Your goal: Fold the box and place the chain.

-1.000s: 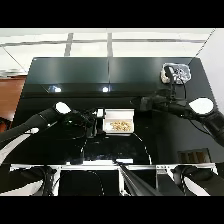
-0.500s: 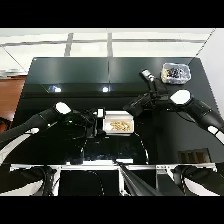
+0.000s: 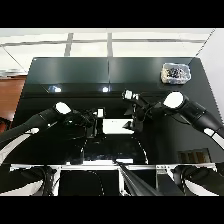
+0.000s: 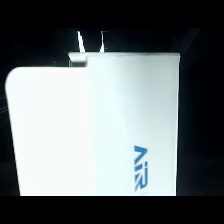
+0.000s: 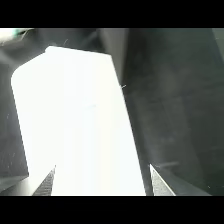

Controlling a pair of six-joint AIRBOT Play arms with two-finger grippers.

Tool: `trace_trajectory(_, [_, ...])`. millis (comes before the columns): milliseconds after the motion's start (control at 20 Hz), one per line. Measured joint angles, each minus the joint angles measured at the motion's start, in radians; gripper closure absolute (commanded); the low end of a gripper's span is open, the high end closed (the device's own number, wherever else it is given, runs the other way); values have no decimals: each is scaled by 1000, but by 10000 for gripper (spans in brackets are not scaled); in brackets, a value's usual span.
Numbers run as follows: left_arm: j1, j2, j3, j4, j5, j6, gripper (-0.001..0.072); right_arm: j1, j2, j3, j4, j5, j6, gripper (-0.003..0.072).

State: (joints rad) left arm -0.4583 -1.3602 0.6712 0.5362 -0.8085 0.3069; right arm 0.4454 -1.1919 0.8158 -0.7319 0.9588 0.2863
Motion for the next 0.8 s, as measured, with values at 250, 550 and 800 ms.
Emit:
trace_trajectory(250, [0,0,0,2,-3,0,231,27,0,-5,-21,5,-55,56])
trace_trajectory(550, [0,0,0,2,-3,0,231,34,0,-5,-31,-15,-66,449])
trace_trajectory(800, [0,0,0,2,-4,0,231,34,0,-11,-56,-18,-47,448])
